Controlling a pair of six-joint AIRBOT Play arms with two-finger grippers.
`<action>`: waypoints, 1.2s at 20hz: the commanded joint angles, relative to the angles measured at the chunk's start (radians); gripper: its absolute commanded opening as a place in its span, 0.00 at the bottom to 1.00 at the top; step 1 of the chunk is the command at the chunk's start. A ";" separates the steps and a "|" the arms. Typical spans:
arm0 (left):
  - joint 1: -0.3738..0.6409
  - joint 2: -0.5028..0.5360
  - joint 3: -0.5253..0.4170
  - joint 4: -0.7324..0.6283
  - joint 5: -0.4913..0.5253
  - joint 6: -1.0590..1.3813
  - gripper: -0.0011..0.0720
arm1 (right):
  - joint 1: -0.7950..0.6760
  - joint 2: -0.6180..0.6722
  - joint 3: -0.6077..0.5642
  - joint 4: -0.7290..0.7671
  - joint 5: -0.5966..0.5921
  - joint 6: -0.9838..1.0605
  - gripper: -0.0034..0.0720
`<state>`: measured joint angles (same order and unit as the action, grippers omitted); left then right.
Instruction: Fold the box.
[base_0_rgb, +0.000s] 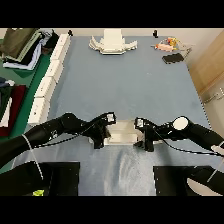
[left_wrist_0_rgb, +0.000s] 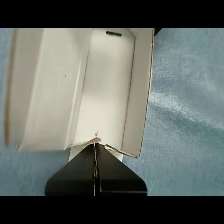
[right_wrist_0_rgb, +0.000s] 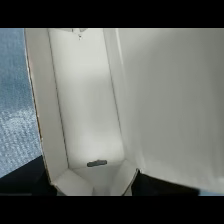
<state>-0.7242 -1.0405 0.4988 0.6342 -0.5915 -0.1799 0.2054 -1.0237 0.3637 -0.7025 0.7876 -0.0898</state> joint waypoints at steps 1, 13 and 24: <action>0.025 0.060 0.001 0.238 -0.055 -0.361 0.03 | 0.000 0.001 0.001 0.000 0.000 0.000 0.71; 0.392 0.374 -0.020 0.569 -0.468 -1.349 0.03 | 0.000 0.001 0.001 0.000 0.000 0.000 0.71; 0.406 0.096 -0.103 0.114 -0.367 -1.186 0.03 | 0.000 0.001 0.001 0.000 0.000 0.000 0.71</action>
<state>-0.3218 -0.8825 0.4042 0.8940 -0.9695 -1.4372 0.2054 -1.0237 0.3637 -0.7029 0.7876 -0.0898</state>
